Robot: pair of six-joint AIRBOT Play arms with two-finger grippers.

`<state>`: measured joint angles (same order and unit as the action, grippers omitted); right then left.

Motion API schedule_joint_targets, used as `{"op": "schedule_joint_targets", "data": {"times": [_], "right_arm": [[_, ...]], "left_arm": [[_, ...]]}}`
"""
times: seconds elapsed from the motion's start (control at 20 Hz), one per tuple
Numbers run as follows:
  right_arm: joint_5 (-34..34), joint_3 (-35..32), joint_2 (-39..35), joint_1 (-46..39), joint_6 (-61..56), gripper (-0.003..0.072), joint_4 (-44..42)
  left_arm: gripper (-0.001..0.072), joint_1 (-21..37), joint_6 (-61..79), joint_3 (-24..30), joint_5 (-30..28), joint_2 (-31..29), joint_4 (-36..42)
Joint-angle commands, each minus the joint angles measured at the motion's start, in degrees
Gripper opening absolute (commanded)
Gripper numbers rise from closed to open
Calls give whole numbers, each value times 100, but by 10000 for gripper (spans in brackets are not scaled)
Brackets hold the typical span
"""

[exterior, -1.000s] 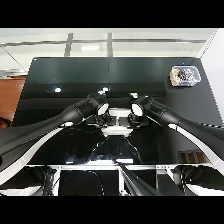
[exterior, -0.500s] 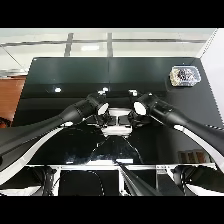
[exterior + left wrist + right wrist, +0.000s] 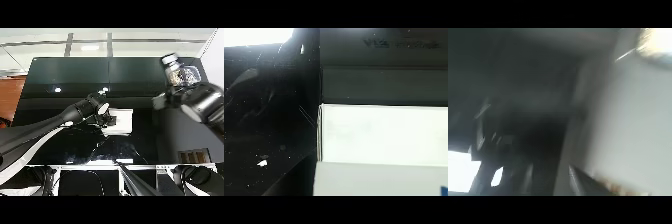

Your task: Fold the box and place the chain.

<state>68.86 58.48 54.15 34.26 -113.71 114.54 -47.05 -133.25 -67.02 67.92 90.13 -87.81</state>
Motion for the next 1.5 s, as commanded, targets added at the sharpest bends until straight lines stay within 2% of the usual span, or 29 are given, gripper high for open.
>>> {"op": "schedule_joint_targets", "data": {"times": [0.0,0.1,0.25,0.4,0.55,0.7,0.75,0.8,0.85,1.0,1.45], "right_arm": [[-1248,-208,-131,-1115,52,720,717],[-1541,-280,258,-2087,-13,720,227],[-1971,-273,1073,-3467,22,720,-1145],[-2138,168,2000,-4159,70,720,-2267],[-1744,1639,3241,-4264,-22,720,-2817],[-918,3526,4485,-4275,-1198,720,-3073],[-719,3945,4787,-4293,-1641,698,-3077],[-721,4238,5023,-4319,-1969,601,-3180],[-831,4428,5222,-4352,-2111,591,-3344],[-1049,4478,5506,-4461,-2570,590,-3639],[-1508,4478,5934,-4592,-2520,590,-4253]], "left_arm": [[30,7,-2,2,15,-4,0],[29,7,-2,2,20,-4,2],[29,7,-2,2,26,-4,2],[29,7,-2,2,24,-4,2],[30,7,0,2,22,-4,0],[29,7,0,2,15,-4,0],[30,7,0,2,15,-4,0],[30,7,-2,2,15,-4,0],[29,7,-2,2,15,-4,0],[29,7,0,2,17,-4,0],[30,7,0,2,11,-4,0]]}}
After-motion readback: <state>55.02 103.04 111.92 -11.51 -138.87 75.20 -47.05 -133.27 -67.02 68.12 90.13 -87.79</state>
